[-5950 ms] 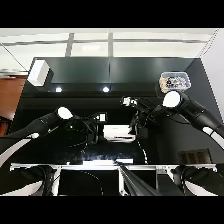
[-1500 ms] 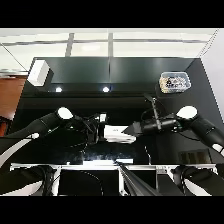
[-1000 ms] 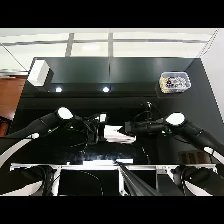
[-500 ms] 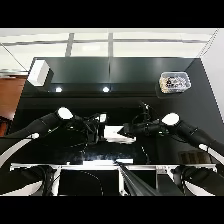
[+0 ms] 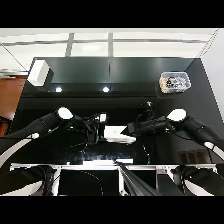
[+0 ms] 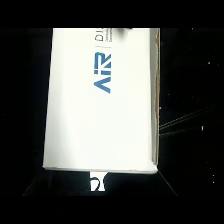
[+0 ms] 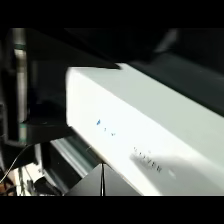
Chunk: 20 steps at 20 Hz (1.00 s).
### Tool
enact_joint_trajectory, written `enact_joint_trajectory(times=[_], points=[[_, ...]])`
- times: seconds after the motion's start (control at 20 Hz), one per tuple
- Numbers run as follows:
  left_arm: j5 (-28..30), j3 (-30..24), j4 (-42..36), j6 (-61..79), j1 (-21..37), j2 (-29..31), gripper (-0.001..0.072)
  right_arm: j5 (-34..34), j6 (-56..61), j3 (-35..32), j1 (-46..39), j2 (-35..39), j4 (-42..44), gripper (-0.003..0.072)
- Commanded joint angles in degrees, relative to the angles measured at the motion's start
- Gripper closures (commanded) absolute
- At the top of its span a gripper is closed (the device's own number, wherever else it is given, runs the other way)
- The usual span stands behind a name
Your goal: Fold the box and place the chain.
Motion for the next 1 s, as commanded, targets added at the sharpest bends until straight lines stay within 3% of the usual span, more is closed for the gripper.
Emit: enact_joint_trajectory(times=[0.0, 0.2, 0.4, 0.55, 0.65, 0.7, 0.75, 0.8, 0.95], points=[[0.02, 0.02, 0.04, 0.13, -0.02, 0.04, 0.0413, 5.97, 1.07, 0.24, -3.85, 1.55, -4.57, 0.0674], [0.02, 0.02, 0.00, 0.13, -0.02, 0.02, 0.0413, -0.35, 3.02, -1.75, -3.80, 1.46, -8.20, 0.0674], [0.02, 0.02, -0.02, 0.13, -0.02, 0.02, 0.0414, -1.97, 3.04, -3.26, -3.80, 0.94, -8.96, 0.0674], [-0.39, 0.02, -0.22, 0.11, -0.02, 0.04, 0.0414, -0.70, 1.25, -3.17, -3.98, 1.09, -5.79, 0.0674], [-1.07, 0.04, -0.20, -1.05, -0.02, 0.20, 0.0409, 3.85, -2.25, -2.67, -5.42, 1.88, -0.17, 0.0674], [-1.05, 0.04, 0.09, -2.36, 0.09, 0.79, 0.0309, 6.60, -3.02, -1.84, -6.71, 2.64, 1.44, 0.0674], [-1.03, 0.04, 0.50, -3.63, 0.35, 1.84, 0.0124, 9.27, -3.06, -0.57, -8.44, 3.87, 1.51, 0.0674], [-0.98, 0.04, 1.11, -5.14, 0.87, 3.10, -0.0002, 11.45, -3.02, 0.68, -10.60, 5.35, 0.68, 0.0674], [-1.18, 0.02, 7.82, -12.48, 2.73, 9.25, -0.0002, 14.84, -2.01, 3.80, -18.51, 9.01, -4.98, 0.0674]])
